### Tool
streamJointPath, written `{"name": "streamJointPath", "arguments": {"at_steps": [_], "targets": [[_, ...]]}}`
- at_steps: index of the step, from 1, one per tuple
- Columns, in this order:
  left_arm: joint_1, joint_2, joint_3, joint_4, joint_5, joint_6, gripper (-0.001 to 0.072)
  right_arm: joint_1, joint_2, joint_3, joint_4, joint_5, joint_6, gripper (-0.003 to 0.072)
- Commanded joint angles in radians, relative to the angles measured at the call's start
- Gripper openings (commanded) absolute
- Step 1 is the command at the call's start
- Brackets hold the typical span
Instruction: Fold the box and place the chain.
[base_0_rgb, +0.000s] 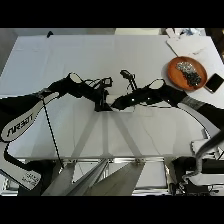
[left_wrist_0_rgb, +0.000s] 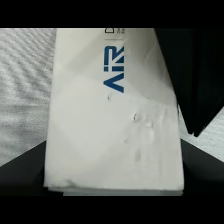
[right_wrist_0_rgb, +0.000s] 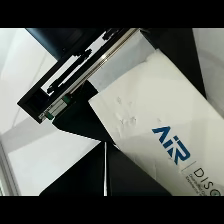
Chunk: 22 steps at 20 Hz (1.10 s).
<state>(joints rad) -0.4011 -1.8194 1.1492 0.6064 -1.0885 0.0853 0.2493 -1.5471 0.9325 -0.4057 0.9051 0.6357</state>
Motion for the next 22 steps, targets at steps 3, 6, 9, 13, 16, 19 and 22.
{"name": "streamJointPath", "arguments": {"at_steps": [3, 6, 9, 13, 16, 19, 22], "targets": [[0.0, 0.0, 0.0, 0.0, 0.0, 0.0, 0.0207, 0.0, 0.082, 0.0, -0.001, -0.012, -0.013, 0.0015], [0.0, 0.0, 0.0, 0.0, 0.0, 0.0, 0.0207, 0.0, 0.1, 0.005, 0.005, -0.044, -0.008, 0.0015], [0.0, 0.001, 0.0, 0.0, 0.0, 0.0, 0.0207, 0.006, 0.098, 0.005, 0.011, -0.098, -0.004, 0.0014], [0.0, 0.001, 0.0, 0.0, 0.0, 0.0, 0.0207, 0.013, 0.056, 0.005, 0.01, -0.139, 0.013, 0.0014], [0.0, 0.001, 0.0, 0.0, 0.0, 0.0, 0.0207, 0.028, 0.013, 0.004, 0.009, -0.104, 0.027, 0.0014], [0.0, 0.001, 0.0, 0.0, 0.0, 0.0, 0.0207, 0.05, -0.007, 0.004, -0.059, -0.101, 0.064, 0.0013], [0.001, 0.001, 0.0, 0.0, 0.0, 0.0, 0.0207, 0.051, -0.01, 0.004, -0.166, -0.102, 0.142, 0.0013]]}}
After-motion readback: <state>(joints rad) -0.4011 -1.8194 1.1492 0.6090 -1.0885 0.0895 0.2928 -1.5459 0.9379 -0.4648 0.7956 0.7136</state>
